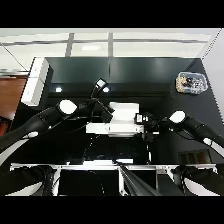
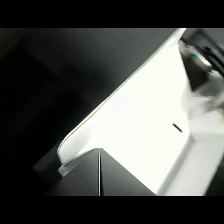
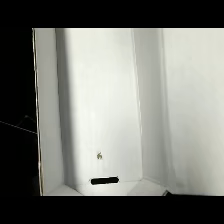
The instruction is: Fold the box and place the chain.
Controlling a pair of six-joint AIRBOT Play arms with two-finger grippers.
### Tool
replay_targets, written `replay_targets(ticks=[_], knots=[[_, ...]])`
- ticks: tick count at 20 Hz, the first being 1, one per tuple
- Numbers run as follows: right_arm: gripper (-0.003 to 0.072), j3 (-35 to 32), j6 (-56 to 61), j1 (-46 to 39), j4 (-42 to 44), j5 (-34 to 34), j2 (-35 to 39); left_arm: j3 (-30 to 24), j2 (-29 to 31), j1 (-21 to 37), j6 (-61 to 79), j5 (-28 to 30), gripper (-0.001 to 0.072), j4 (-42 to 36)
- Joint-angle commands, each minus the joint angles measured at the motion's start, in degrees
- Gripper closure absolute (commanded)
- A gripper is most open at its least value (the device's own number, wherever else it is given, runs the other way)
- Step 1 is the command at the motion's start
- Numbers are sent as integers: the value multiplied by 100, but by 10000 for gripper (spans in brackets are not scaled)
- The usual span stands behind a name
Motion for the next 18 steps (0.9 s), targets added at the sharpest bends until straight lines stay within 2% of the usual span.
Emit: replay_targets(ticks=[1,5,7,9,13,16,18], knots=[[617,-2,7,4,9,9,-2,7,-387,142,50,35,680,-83],[617,-2,7,4,9,7,-2,9,-796,138,50,-649,681,28],[617,-2,7,4,9,7,-2,26,-793,142,52,-682,681,68],[618,-2,7,4,9,2,-2,203,-719,142,48,-688,681,468],[617,-2,7,4,26,0,-2,647,-131,291,-579,-1130,682,1718],[617,-2,7,4,28,4,-2,487,625,627,-1478,-1410,682,2922],[617,-2,7,4,28,4,-2,76,1086,1126,-2092,-1294,681,3362]])
